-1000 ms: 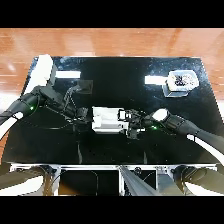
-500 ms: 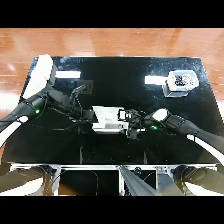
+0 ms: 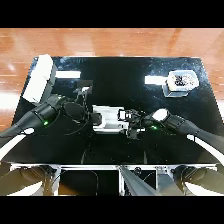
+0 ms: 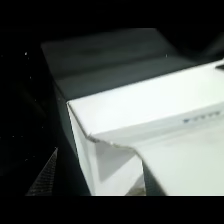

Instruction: Fold the box and place the chain.

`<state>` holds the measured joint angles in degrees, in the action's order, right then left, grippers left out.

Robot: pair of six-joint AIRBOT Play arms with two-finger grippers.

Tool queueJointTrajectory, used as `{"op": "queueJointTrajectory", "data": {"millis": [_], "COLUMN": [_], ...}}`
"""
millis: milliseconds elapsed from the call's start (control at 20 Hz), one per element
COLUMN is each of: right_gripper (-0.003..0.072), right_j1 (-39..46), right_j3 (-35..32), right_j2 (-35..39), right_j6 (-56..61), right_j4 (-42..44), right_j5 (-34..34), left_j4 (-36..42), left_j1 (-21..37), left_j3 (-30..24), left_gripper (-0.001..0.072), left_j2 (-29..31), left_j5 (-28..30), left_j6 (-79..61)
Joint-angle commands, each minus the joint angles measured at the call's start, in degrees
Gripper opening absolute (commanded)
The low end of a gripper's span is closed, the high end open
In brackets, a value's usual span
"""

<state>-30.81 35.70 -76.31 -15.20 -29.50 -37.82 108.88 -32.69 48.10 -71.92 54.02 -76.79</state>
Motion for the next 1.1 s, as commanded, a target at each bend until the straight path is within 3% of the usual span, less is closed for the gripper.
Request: {"op": "queueJointTrajectory", "data": {"millis": [0, 150, 350, 650, 950, 1050], "right_gripper": [0.054, 0.054, 0.054, 0.054, 0.054, 0.054], "right_j1": [-0.02, -0.02, -0.02, -0.02, -0.02, -0.02], "right_j3": [0.0, 0.0, 0.0, 0.0, 0.0, 0.0], "right_j2": [-0.02, -0.02, -0.02, 0.0, 0.0, -0.02], "right_j6": [0.02, 0.02, 0.02, 0.02, 0.02, 0.02], "right_j4": [0.0, 0.0, 0.0, 0.0, -0.02, -0.02], "right_j5": [-0.02, -0.02, -0.02, -0.04, -0.02, -0.04], "left_j4": [-3.61, -6.73, -8.17, -14.43, -15.34, -15.43], "left_j1": [-2.34, -2.69, -3.85, -8.7, -9.2, -9.2], "left_j3": [0.0, 0.0, 0.61, 6.4, 7.13, 7.13], "left_gripper": [0.0608, 0.0557, 0.0557, 0.0547, 0.0545, 0.0482], "left_j2": [0.13, 0.13, -1.81, -8.52, -9.18, -9.18], "left_j5": [-2.47, -1.53, 1.62, 4.5, 6.25, 6.21], "left_j6": [8.76, 13.33, 14.32, 18.53, 19.23, 19.63]}}
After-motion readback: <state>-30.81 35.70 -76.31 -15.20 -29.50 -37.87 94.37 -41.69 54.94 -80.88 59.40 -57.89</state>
